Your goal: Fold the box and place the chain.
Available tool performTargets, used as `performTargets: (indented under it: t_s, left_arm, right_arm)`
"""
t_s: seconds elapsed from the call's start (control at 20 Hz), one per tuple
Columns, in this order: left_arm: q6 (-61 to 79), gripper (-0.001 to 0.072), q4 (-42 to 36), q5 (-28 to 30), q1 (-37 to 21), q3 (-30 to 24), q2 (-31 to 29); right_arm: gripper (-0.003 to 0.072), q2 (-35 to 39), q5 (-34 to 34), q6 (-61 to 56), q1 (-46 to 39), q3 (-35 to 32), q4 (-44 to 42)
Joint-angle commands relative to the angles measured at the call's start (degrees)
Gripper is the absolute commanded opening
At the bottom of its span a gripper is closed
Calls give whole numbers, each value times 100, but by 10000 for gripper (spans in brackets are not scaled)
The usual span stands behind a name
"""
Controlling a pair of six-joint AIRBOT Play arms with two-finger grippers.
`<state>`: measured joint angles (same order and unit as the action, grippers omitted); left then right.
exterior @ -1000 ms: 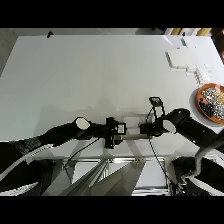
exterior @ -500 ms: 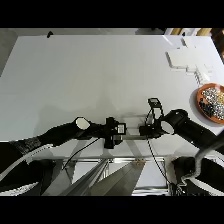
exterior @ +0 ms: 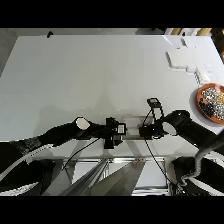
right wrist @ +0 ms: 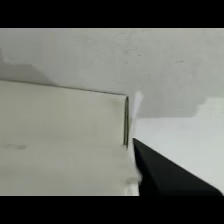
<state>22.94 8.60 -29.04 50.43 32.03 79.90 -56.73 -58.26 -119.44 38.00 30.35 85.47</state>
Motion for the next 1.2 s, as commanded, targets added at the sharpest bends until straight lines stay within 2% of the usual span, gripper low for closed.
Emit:
performTargets:
  t_s: [0.0,0.1,0.25,0.4,0.45,0.5,0.55,0.65,0.75,1.05,1.1,1.15]
  left_arm:
    - [2,207,-2,9,2,0,-4]
    - [0,207,-2,4,2,0,-4]
    - [0,207,-2,4,2,0,-4]
    - [0,207,-2,7,2,0,-4]
    - [0,207,-2,7,2,0,-4]
    - [0,207,-2,4,2,0,-4]
    - [0,207,-2,7,2,0,-4]
    - [0,207,-2,0,2,0,-4]
    - [0,207,-2,-17,2,0,-7]
    - [0,207,-4,-15,2,0,-7]
    - [0,207,-2,-15,2,0,-7]
    - [0,207,-2,-15,2,0,-7]
  right_arm:
    - [418,645,-254,796,2,9,155]
    - [418,1215,-647,1215,2,179,297]
    - [409,1976,-1067,1222,-179,791,1467]
    - [408,2199,-1060,1709,-1368,1084,2494]
    - [397,2116,-944,2184,-2107,1082,2531]
    - [394,2002,-575,2684,-2876,1075,2535]
    - [354,1840,11,3080,-3751,1071,2531]
    - [160,1541,1073,2765,-5034,1071,2306]
    - [164,1097,1283,2758,-5731,1071,2052]
    - [194,-267,1947,3145,-6120,1071,2177]
    - [273,-470,1982,3141,-6234,1071,2155]
    - [320,-654,2024,3139,-6363,1071,2087]
